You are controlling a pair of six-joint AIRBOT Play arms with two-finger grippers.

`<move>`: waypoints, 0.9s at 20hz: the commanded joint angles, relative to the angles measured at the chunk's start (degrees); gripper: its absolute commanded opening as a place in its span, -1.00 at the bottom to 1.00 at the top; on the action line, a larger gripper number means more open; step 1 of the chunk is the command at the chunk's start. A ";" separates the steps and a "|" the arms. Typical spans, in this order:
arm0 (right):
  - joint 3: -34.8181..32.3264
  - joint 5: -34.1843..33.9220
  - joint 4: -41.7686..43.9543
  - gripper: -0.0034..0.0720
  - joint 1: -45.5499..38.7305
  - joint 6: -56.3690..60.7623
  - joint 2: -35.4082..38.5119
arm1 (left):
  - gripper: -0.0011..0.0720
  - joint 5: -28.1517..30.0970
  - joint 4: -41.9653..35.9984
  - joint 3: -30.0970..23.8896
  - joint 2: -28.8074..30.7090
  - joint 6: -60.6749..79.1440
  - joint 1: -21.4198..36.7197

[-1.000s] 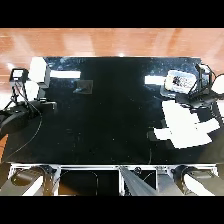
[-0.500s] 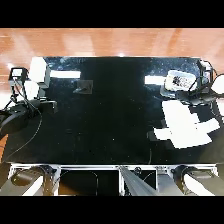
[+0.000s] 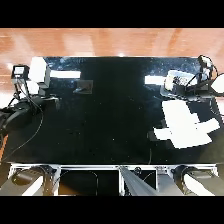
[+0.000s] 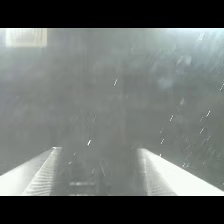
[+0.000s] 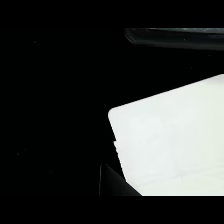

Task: Fold the box and place the chain.

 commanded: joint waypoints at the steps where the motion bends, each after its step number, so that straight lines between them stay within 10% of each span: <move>1: 0.00 -1.60 1.40 -0.83 -0.02 0.00 0.02 | 0.71 -5.99 -4.33 0.11 -2.82 0.11 -1.25; 4: 0.00 -1.44 1.36 -0.81 -0.02 -0.07 -0.04 | 0.71 -7.17 -6.82 0.09 -5.75 0.13 -2.99; 6: 0.00 0.11 0.94 0.99 -0.02 -0.42 -0.04 | 0.71 -7.69 -7.08 0.11 -6.97 0.09 -4.00; 11: 1.33 6.01 -0.83 1.00 -3.43 -6.56 -0.04 | 0.71 -7.28 -10.40 0.11 -7.65 0.09 -4.22; 18: 3.10 7.69 22.49 1.00 -42.86 -27.47 -1.64 | 0.71 -2.97 -12.50 0.09 -7.65 0.07 -4.15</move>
